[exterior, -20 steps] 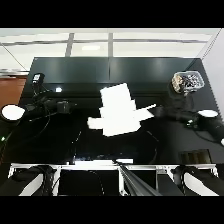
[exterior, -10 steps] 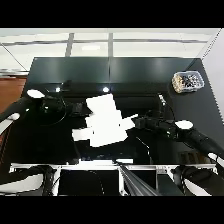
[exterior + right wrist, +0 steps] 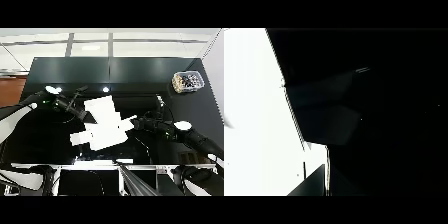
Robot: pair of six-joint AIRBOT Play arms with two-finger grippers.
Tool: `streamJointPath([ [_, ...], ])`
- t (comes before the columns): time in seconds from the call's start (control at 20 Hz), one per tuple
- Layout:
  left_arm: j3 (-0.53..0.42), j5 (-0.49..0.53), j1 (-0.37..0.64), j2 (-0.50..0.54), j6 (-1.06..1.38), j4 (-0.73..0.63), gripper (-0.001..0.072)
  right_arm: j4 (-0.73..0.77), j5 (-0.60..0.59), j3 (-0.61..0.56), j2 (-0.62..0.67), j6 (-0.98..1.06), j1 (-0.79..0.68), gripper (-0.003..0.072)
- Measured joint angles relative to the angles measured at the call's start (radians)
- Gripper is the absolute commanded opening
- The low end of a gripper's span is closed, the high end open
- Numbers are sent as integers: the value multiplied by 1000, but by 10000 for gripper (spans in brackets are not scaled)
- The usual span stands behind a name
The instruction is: Fold the box and place the chain.
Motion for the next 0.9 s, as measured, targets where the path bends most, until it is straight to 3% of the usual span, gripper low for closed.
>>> streamJointPath([
  [0.05,12,-6,-2,-5,19,5,78,0,0,0,0,0,0,13],
  [0.1,25,-20,-3,-9,40,11,33,-3,1,0,0,0,-5,14],
  [0.15,37,-22,-3,-11,60,15,32,-12,5,0,0,1,-10,30],
  [0.2,50,-30,-3,-14,75,18,31,-30,13,2,0,4,-19,233],
  [0.25,61,-28,-5,-15,87,19,30,-59,25,7,0,4,-33,537],
  [0.3,72,-31,-6,-15,96,25,29,-98,51,20,1,4,-54,690],
  [0.5,91,-14,-25,11,117,33,28,-342,239,160,13,3,-156,693],
  [0.7,90,68,-82,60,194,-9,28,-652,462,341,26,-46,-172,693],
  [0.9,88,230,-169,85,314,-2,28,-822,487,406,29,-84,-114,693],
])
